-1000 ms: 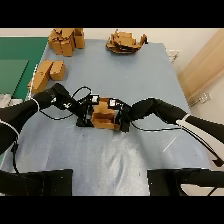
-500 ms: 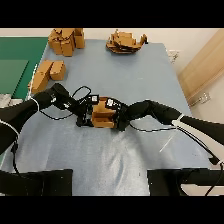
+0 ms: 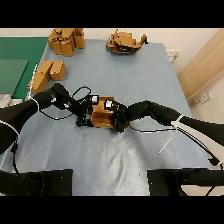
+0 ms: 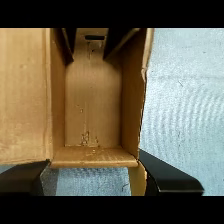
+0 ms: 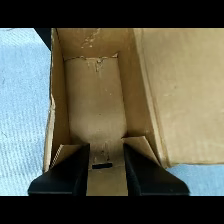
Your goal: Fold the box.
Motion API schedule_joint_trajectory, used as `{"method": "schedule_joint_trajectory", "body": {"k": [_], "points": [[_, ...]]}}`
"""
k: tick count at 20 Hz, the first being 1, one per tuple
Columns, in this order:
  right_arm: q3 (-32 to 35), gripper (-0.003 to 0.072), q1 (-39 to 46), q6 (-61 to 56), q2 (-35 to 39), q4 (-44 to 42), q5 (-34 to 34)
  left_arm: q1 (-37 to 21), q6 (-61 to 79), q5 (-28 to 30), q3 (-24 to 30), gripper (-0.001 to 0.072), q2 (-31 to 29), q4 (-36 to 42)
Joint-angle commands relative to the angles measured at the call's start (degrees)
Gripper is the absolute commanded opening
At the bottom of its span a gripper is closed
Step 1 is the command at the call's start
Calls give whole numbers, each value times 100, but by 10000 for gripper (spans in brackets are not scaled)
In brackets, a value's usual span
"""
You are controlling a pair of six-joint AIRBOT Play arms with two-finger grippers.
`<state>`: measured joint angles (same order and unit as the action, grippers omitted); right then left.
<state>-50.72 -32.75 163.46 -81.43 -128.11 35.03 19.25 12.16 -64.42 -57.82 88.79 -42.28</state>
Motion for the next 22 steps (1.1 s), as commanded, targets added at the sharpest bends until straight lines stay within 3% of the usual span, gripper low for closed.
{"method": "schedule_joint_trajectory", "body": {"k": [1, 2, 3, 4, 11, 16, 17, 22], "points": [[-4, 393, -4, 9, -4, 11, 55, 4, -17, -9, -2, 284, 0, 7], [-4, 398, -4, 9, -4, 11, 55, 4, -20, -9, -2, 284, 0, 7], [-4, 469, -4, 9, -4, 11, 39, 4, -17, -9, -2, 284, 0, 7], [-4, 483, -4, 9, -4, 11, 35, 4, -17, -9, -2, 284, 0, 7], [-4, 482, 9, -74, 2, 63, 52, 4, -20, -11, -2, 284, 0, 4], [-4, 460, 28, -1480, 203, 1012, 109, 4, -20, -26, -2, 284, 0, 0], [-4, 409, 28, -1602, 264, 1191, 160, 4, -20, -26, -2, 284, 0, 0], [-4, 407, 28, -1882, 485, 1545, 472, 4, -20, -24, -2, 284, 0, -17]]}}
